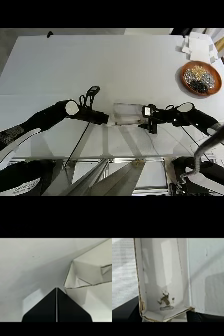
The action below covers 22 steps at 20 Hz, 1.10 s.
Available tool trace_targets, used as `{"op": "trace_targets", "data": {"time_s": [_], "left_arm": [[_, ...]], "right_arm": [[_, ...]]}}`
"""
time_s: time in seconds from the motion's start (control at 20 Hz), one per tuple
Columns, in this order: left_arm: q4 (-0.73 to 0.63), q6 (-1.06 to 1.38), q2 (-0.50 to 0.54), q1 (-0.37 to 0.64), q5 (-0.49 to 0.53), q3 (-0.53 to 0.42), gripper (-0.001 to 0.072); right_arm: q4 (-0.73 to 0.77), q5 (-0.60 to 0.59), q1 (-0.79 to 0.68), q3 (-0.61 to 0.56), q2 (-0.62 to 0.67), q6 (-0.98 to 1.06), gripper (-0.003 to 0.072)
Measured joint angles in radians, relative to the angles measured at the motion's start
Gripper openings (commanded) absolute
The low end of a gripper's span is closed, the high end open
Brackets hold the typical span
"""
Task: Fold the box and place the chain.
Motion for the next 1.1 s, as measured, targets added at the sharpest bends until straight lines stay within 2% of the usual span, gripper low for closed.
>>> {"op": "trace_targets", "data": {"time_s": [0.55, 0.65, 0.9, 0.95, 1.0, 1.1], "left_arm": [[-0.045, 0.029, 0.077, -0.029, 0.033, 0.000, 0.0015], [-0.047, 0.030, 0.081, -0.039, 0.040, 0.000, 0.0103], [-0.048, 0.030, 0.085, -0.049, 0.049, 0.000, 0.0114], [-0.050, 0.030, 0.085, -0.050, 0.051, 0.000, 0.0127], [-0.051, 0.030, 0.086, -0.050, 0.051, 0.000, 0.0177], [-0.058, 0.030, 0.086, -0.051, 0.052, 0.000, 0.0177]], "right_arm": [[0.000, 0.000, 0.000, 0.000, 0.000, 0.000, 0.0411], [0.000, 0.000, 0.000, 0.000, 0.000, 0.000, 0.0411], [0.000, 0.000, 0.000, 0.000, 0.000, 0.000, 0.0411], [0.000, 0.000, 0.000, 0.000, 0.000, 0.000, 0.0411], [0.000, 0.000, 0.000, 0.000, 0.000, 0.000, 0.0411], [0.000, 0.000, 0.000, 0.000, 0.000, 0.000, 0.0411]]}}
